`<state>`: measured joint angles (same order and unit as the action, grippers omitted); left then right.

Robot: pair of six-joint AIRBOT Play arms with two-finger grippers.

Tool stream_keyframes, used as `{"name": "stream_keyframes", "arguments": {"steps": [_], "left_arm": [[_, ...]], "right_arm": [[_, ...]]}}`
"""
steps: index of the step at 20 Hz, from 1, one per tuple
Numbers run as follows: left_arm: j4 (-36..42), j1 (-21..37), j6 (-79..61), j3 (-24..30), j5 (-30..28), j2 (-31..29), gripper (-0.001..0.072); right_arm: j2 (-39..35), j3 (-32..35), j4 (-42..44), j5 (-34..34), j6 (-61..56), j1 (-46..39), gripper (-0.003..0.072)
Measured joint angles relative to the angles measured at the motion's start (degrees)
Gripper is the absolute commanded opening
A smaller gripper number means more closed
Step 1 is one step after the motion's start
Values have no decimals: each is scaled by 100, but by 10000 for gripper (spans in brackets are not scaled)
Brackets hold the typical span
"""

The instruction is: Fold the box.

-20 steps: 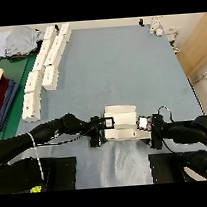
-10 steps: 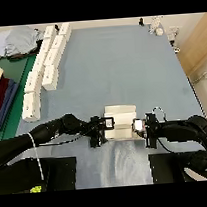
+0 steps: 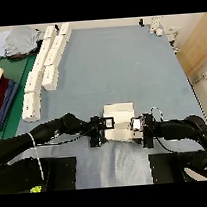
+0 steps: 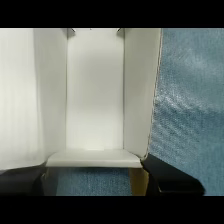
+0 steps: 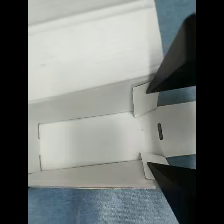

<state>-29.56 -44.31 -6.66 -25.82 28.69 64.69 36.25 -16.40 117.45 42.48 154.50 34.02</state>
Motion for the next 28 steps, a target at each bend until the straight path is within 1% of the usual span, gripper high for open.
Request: {"name": "stream_keyframes", "arguments": {"steps": [7, 8, 9, 10, 11, 13, 16, 19, 21, 23, 24, 26, 28], "left_arm": [[0, 0, 2, 0, 2, -2, 442], [0, 0, 2, 0, 0, 0, 442], [0, 0, 2, 0, 2, 0, 442], [0, 0, 2, 0, 2, 0, 441], [0, 0, 0, 0, -2, -2, 442], [2, 0, 2, 0, -2, 0, 442], [4, 0, 4, 0, -7, 0, 442], [4, 0, 4, 0, -4, 0, 441], [2, 0, 4, 0, -4, 0, 442], [2, 0, 4, 0, -4, 0, 442], [0, 0, 4, 0, -4, 0, 442], [2, 0, 4, 0, -4, 0, 442], [2, 0, 4, 0, -2, 0, 442]], "right_arm": [[101, 2, 107, -44, 74, -2, 713], [101, 0, 107, -46, 79, -2, 697], [101, 0, 98, -44, 72, -2, 576], [101, -2, 81, -35, 33, 0, 340], [105, -11, 26, 35, -83, 2, 1], [87, -120, -229, 136, -756, 0, 3], [20, -437, -1047, 505, -2481, -15, 3], [-160, -881, -1869, 1272, -4129, -33, 3], [-282, -1156, -2610, 1871, -5344, -181, 2], [-345, -1307, -3200, 2452, -6450, -544, 1], [-352, -1333, -3335, 2693, -6885, -824, 1], [-278, -1292, -3259, 2970, -7423, -1515, 1], [-120, -1163, -2900, 3071, -7606, -2317, 1]]}}
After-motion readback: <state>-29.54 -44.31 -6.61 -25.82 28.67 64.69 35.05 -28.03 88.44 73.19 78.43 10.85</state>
